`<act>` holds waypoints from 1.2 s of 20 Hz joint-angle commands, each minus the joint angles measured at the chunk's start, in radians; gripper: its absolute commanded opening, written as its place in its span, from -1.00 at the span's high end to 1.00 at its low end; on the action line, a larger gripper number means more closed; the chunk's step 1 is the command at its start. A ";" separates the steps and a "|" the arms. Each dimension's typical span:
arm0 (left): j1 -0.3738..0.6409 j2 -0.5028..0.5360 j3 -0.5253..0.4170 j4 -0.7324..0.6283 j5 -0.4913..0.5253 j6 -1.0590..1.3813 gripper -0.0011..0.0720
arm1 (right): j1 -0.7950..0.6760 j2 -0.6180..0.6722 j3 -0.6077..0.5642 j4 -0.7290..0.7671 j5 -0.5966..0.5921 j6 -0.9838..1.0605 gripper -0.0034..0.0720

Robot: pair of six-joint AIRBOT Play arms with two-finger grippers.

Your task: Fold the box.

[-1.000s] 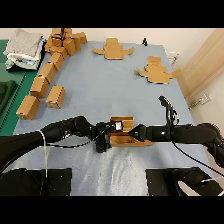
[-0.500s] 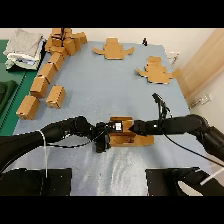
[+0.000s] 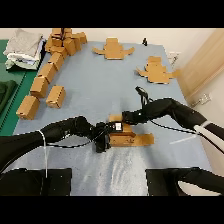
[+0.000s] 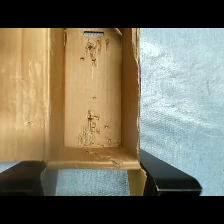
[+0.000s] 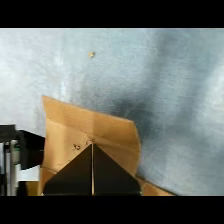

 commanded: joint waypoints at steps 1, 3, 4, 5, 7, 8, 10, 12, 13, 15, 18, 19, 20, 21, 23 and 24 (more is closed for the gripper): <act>0.000 0.000 0.000 0.001 0.000 0.000 -0.30 | 0.001 -0.097 0.016 0.000 -0.029 -0.087 0.90; 0.000 0.000 0.000 0.001 0.001 0.000 -0.30 | 0.001 -0.108 0.016 -0.001 -0.032 -0.119 0.90; 0.000 0.000 0.000 0.001 0.001 0.000 -0.30 | 0.001 -0.108 0.016 -0.005 -0.033 -0.119 0.90; 0.000 0.000 0.000 0.000 0.000 0.000 -0.30 | 0.001 -0.108 0.016 -0.005 -0.034 -0.119 0.90; 0.000 0.000 0.000 0.000 0.000 0.000 -0.30 | 0.001 -0.108 0.016 -0.008 -0.040 -0.119 0.90; 0.000 0.000 0.000 0.000 0.000 0.000 -0.30 | 0.001 -0.108 0.016 -0.010 -0.043 -0.119 0.90; 0.000 0.000 0.000 0.001 0.001 0.000 -0.30 | 0.001 -0.108 0.016 -0.010 -0.046 -0.119 0.90; 0.000 0.000 0.000 0.001 0.000 0.000 -0.30 | 0.002 -0.108 0.015 -0.012 -0.050 -0.119 0.90; 0.000 0.000 0.000 0.001 0.000 0.000 -0.30 | 0.002 -0.108 0.016 -0.014 -0.049 -0.120 0.90; 0.000 0.000 0.000 0.001 0.001 0.000 -0.30 | 0.001 -0.106 0.018 -0.014 -0.050 -0.142 0.90; 0.000 0.000 0.000 0.001 0.000 0.000 -0.30 | 0.001 -0.084 0.018 -0.011 -0.055 -0.154 0.90; 0.000 0.000 0.000 0.000 0.001 0.000 -0.30 | 0.002 -0.079 0.018 -0.011 -0.064 -0.154 0.90; 0.000 0.000 0.000 0.001 0.001 0.000 -0.30 | 0.002 -0.079 0.018 -0.011 -0.077 -0.153 0.90; 0.000 0.000 0.000 0.001 0.001 0.000 -0.30 | 0.002 -0.082 0.018 -0.011 -0.090 -0.153 0.90; 0.000 0.000 0.000 0.000 0.001 0.000 -0.30 | 0.005 -0.076 0.018 -0.010 -0.092 -0.161 0.90; 0.000 0.000 0.000 0.001 0.000 0.000 -0.30 | 0.005 -0.060 0.023 -0.012 -0.093 -0.179 0.90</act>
